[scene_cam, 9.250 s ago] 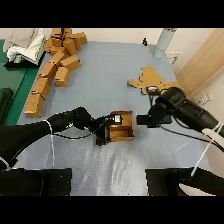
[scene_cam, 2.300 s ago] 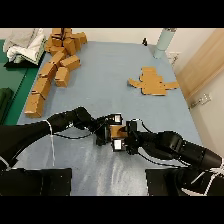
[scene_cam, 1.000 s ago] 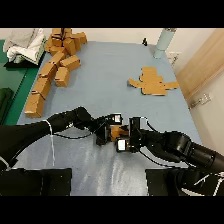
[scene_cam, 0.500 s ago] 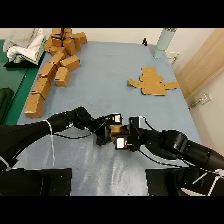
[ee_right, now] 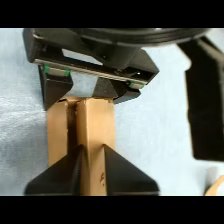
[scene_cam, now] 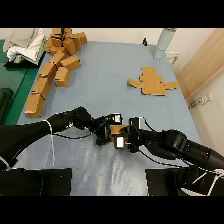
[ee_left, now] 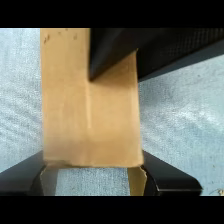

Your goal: Fold the box.

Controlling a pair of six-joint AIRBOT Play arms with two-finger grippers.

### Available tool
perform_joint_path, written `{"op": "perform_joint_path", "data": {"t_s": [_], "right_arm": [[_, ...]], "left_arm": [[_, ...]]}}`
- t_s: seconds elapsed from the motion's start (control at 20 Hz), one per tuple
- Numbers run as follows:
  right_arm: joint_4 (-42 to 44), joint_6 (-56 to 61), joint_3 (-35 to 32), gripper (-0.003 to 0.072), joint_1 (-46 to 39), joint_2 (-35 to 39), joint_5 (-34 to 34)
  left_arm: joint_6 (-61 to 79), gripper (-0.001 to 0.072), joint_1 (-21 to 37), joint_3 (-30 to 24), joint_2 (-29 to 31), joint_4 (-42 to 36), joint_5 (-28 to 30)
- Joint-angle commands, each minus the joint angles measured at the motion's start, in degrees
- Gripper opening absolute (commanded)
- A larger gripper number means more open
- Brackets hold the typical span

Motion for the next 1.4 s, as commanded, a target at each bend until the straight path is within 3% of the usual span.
{"op": "perform_joint_path", "data": {"t_s": [0.0,0.35,0.45,0.75,0.8,0.85,0.95,1.35], "right_arm": [[1.88,-0.02,0.07,0.0152,0.57,-0.02,-1.81],[3.06,-0.22,0.07,0.0168,0.61,-0.07,-2.58],[2.84,-0.22,0.07,0.0264,0.61,0.00,-2.47],[-0.50,-0.20,1.25,0.0265,0.46,4.42,-2.73],[-0.96,-0.15,1.25,0.0219,0.33,4.96,-3.37],[-1.64,0.52,1.27,0.0097,0.13,5.14,-4.31],[-2.71,2.67,1.25,0.0023,0.13,4.79,-5.81],[-1.73,5.20,1.22,0.0008,0.15,1.75,-8.72]], "left_arm": [[-0.04,0.0396,0.02,0.07,0.04,0.02,0.00],[-0.04,0.0396,0.02,0.07,0.04,0.02,0.00],[-0.04,0.0396,0.02,0.07,0.04,0.02,0.00],[-0.04,0.0396,0.02,0.07,0.04,0.00,0.00],[-0.04,0.0396,0.02,0.07,0.04,0.00,0.00],[-0.04,0.0396,0.02,0.07,0.04,0.02,0.00],[-0.04,0.0396,0.02,0.07,0.04,0.02,0.00],[-0.04,0.0396,0.02,0.07,0.04,0.02,-0.02]]}}
